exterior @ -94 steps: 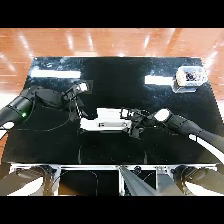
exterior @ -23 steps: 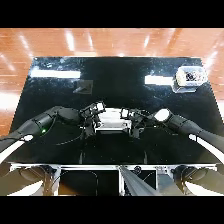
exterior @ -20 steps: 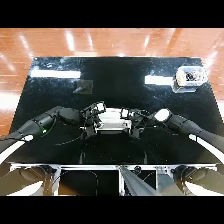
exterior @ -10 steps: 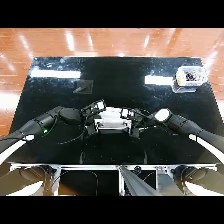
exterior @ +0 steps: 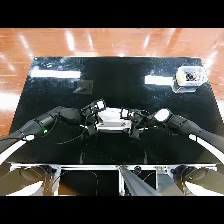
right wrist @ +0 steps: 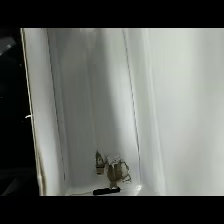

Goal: Fold the box and place the chain.

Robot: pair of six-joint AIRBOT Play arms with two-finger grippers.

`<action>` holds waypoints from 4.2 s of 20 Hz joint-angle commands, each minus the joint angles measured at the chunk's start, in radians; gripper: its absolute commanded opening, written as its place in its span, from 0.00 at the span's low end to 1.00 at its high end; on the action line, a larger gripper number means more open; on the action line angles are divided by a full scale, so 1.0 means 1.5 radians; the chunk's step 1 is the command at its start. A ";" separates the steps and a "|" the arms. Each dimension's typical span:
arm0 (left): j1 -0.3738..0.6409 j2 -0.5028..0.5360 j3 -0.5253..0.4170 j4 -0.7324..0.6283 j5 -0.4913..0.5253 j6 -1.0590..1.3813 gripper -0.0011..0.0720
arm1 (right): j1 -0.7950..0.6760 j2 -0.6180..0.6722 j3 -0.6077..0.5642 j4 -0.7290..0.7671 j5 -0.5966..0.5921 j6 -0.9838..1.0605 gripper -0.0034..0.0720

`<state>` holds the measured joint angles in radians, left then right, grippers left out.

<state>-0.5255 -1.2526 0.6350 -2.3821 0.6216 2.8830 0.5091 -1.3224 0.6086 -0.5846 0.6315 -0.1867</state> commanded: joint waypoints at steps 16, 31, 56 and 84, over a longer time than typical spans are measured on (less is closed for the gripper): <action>0.277 0.191 -0.008 0.264 0.240 -0.650 0.05 | 0.000 -0.001 0.000 0.003 -0.010 0.007 0.77; 0.333 0.026 -0.008 0.153 0.270 -0.721 0.05 | 0.000 -0.001 0.000 0.002 -0.010 0.007 0.77; 0.192 -0.039 0.065 0.016 0.282 -0.702 0.87 | 0.000 -0.001 0.000 0.003 -0.010 0.007 0.77; 0.202 -0.039 0.110 0.028 0.325 -0.681 0.85 | 0.000 -0.001 0.000 0.002 -0.010 0.007 0.77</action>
<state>-0.2447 -1.3121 0.7986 -2.3772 1.1088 1.8660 0.5087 -1.3224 0.6083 -0.5812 0.6170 -0.1783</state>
